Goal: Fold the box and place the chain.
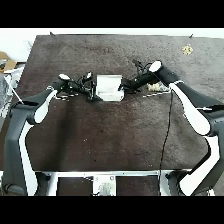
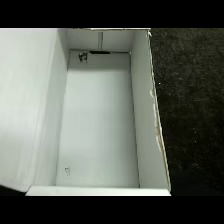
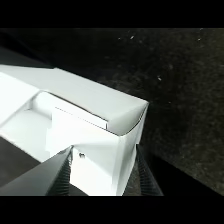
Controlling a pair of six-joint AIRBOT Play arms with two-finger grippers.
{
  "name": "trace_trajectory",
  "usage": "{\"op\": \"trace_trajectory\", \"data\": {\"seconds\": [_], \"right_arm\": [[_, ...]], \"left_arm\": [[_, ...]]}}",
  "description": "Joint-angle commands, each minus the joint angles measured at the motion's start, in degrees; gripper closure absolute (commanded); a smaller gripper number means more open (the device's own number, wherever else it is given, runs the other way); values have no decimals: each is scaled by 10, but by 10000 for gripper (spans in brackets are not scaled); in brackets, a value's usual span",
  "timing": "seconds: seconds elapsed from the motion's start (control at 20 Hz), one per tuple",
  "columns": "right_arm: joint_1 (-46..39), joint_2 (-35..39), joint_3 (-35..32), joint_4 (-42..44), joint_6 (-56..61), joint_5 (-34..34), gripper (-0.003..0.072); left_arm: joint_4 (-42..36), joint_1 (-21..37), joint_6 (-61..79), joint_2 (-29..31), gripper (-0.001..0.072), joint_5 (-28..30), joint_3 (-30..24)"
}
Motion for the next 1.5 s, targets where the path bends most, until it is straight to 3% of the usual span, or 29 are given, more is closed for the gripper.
{"op": "trace_trajectory", "data": {"seconds": [0.0, 0.8, 0.95, 1.0, 1.15, 1.45], "right_arm": [[35, -1, 31, -134, 95, -3, 244], [117, -9, 54, -296, 216, 17, 278], [132, -37, 88, -318, 222, 30, 280], [134, -54, 110, -325, 223, 44, 410], [132, -87, 154, -352, 236, 92, 417], [132, -96, 154, -361, 259, 86, 417]], "left_arm": [[0, 0, 0, 0, 235, 0, 0], [0, 0, 0, 0, 235, 0, 0], [0, 0, 0, 0, 235, 0, 0], [0, 0, 0, 0, 235, 0, 0], [0, 0, 0, 0, 235, 0, 0], [0, 0, 0, 0, 235, 0, 0]]}}
